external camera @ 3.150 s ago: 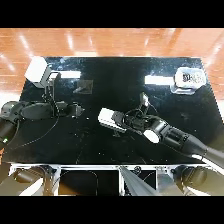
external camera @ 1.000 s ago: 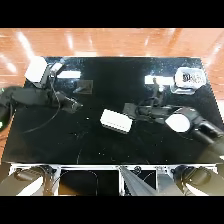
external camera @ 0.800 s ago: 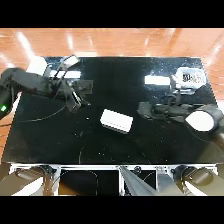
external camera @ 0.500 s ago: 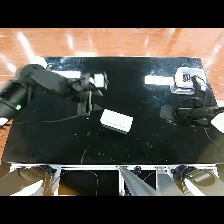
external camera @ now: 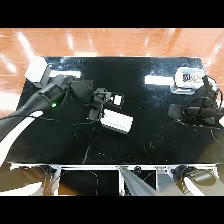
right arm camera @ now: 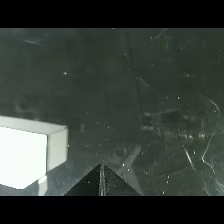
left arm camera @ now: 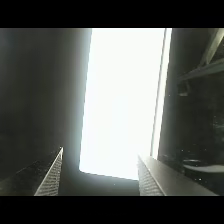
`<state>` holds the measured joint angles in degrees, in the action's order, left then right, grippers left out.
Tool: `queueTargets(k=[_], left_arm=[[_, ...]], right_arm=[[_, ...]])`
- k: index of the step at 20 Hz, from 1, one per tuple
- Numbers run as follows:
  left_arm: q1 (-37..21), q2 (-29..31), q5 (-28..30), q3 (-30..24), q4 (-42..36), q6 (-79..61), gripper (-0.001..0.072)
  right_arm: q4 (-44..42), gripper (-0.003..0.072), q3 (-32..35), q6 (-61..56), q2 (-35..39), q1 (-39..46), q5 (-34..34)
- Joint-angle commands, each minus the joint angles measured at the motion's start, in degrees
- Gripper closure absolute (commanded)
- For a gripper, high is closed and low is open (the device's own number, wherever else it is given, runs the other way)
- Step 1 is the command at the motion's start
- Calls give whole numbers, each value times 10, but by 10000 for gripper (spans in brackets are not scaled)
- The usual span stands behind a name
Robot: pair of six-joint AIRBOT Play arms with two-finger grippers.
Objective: Fold the box and place the chain.
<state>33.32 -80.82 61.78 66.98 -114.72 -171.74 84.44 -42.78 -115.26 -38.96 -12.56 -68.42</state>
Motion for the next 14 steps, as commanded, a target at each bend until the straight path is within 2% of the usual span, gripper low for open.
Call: queueTargets(k=[1, 3, 6, 14], left_arm=[[-8, -32, -11, 1, 2, -3, 158], [-8, -35, -5, 1, 0, -3, 162], [-8, -35, 37, 1, -22, -3, 162], [-8, -37, 20, 1, -31, -3, 161]], right_arm=[[1, 654, 0, 0, 0, 2, -9], [3, 654, 0, 0, -3, 2, -8], [4, 654, 0, 0, -11, 2, -7], [7, 654, 0, 0, -12, 2, -4]])
